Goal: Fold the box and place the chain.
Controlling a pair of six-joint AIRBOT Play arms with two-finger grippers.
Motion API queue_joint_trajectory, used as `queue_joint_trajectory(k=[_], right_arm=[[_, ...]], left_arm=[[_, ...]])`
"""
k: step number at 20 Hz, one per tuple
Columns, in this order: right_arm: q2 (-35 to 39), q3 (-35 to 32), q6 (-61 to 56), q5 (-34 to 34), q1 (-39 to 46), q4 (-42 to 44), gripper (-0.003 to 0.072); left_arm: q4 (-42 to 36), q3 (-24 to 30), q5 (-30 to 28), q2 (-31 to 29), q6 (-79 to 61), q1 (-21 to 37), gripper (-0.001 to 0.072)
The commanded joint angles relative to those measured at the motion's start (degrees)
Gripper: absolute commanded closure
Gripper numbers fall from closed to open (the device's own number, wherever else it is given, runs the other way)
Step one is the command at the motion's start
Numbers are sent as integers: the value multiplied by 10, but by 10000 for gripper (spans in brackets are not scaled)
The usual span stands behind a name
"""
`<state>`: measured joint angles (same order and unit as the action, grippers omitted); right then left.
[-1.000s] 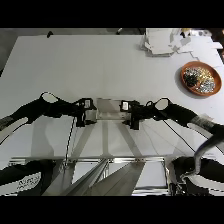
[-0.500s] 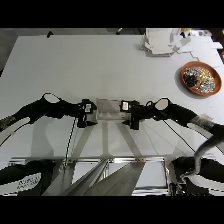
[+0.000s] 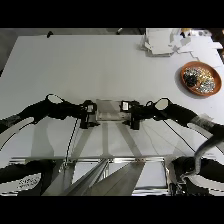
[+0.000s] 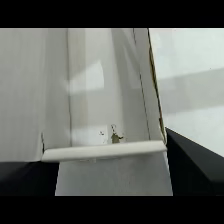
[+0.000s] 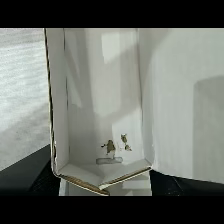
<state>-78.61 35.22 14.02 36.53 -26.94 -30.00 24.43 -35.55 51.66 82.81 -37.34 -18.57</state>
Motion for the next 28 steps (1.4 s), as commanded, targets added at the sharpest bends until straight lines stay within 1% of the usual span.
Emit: queue_joint_trajectory(k=[1, 2, 3, 4, 5, 28], right_arm=[[0, 0, 0, -1, 0, 0, 305], [0, 0, 0, -1, 0, 0, 305], [0, 0, 0, -1, 0, 0, 305], [0, 0, 0, -1, 0, 0, 305], [0, 0, 0, -1, 0, 0, 305], [0, 0, 0, -1, 0, 0, 305]], left_arm=[[-10, 0, -3, 9, -1, -2, 129], [-10, 0, -5, 9, -1, -2, 379], [-10, 0, -2, 9, -1, -2, 612], [-8, 0, 2, 9, -1, -2, 696], [-8, 0, 3, 9, 3, -2, 676], [-8, 0, 4, 9, 3, -2, 677]])
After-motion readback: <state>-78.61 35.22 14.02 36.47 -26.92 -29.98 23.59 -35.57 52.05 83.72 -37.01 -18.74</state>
